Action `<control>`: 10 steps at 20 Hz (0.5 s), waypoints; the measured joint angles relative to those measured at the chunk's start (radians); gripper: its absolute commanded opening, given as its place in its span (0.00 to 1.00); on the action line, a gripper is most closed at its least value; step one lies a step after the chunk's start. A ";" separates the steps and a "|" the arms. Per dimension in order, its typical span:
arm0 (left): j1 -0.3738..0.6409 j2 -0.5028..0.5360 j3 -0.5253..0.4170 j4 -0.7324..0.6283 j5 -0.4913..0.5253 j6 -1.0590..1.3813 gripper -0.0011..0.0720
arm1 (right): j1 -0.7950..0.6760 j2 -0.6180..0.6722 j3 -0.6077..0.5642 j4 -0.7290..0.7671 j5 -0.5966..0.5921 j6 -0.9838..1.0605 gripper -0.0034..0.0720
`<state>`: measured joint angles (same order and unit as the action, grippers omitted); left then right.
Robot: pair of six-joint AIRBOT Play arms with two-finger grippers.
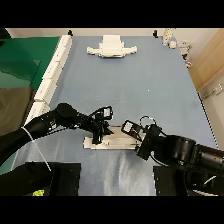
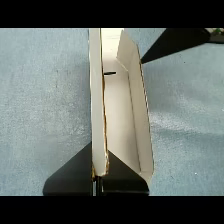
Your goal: Fold the box.
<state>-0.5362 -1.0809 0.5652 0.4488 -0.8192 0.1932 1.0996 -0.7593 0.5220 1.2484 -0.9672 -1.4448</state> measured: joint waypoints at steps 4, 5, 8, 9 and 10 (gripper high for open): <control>0.000 0.000 0.000 0.000 0.000 0.000 0.04 | -0.203 0.055 -0.037 0.227 0.059 -0.375 1.00; 0.000 0.000 0.000 0.000 -0.001 0.000 0.04 | -0.261 0.061 -0.049 0.306 0.068 -0.490 1.00; 0.000 0.000 0.000 0.000 -0.002 0.000 0.04 | -0.441 0.072 -0.090 0.579 0.087 -0.867 1.00; 0.000 0.000 0.000 0.000 -0.001 0.000 0.04 | -0.488 0.074 -0.100 0.656 0.090 -0.973 1.00; 0.000 0.000 0.000 0.000 -0.002 0.000 0.04 | -0.532 0.074 -0.110 0.726 0.093 -1.072 1.00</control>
<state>-0.5362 -1.0809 0.5652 0.4488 -0.8207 0.1932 0.5678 -0.6853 0.4122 1.9747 -0.8745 -2.5172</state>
